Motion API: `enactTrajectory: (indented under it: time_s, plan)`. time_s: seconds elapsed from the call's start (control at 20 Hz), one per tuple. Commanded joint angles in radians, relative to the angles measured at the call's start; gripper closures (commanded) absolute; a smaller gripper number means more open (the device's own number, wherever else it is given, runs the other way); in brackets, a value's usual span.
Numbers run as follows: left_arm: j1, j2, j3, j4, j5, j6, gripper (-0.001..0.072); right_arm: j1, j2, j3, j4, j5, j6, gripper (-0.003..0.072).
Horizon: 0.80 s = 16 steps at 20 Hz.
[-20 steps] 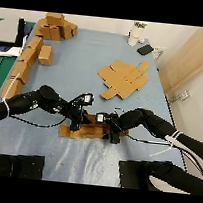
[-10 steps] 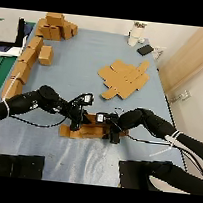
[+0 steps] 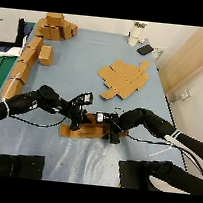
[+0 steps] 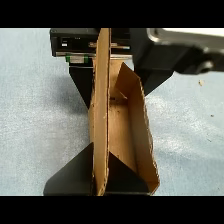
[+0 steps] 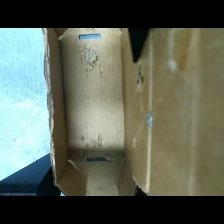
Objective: Fold the box.
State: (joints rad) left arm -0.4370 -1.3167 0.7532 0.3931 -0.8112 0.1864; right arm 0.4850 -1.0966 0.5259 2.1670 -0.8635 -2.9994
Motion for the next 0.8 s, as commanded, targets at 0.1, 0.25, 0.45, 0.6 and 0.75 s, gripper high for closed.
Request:
enactTrajectory:
  time_s: [0.1, 0.25, 0.45, 0.6, 0.75]
  plan:
    - [0.0, -0.001, 0.0, -0.036, -0.005, 0.0, 0.0699, 0.001, 0.0, 0.0, 0.003, -0.01, -0.001, 0.019]
    - [0.0, -0.001, 0.0, -0.034, -0.023, -0.002, 0.0699, 0.001, 0.0, 0.0, 0.003, -0.01, -0.001, 0.019]
    - [0.0, -0.001, 0.0, -0.024, -0.037, -0.006, 0.0698, 0.001, 0.0, 0.0, 0.003, -0.01, -0.001, 0.019]
    - [0.016, 0.0, 0.0, 0.004, 0.0, -0.135, 0.0249, 0.001, 0.0, 0.0, 0.003, -0.01, -0.001, 0.019]
    - [0.071, 0.027, 0.0, 0.063, -0.007, -0.297, 0.0162, 0.001, 0.0, 0.0, 0.003, -0.01, -0.001, 0.019]
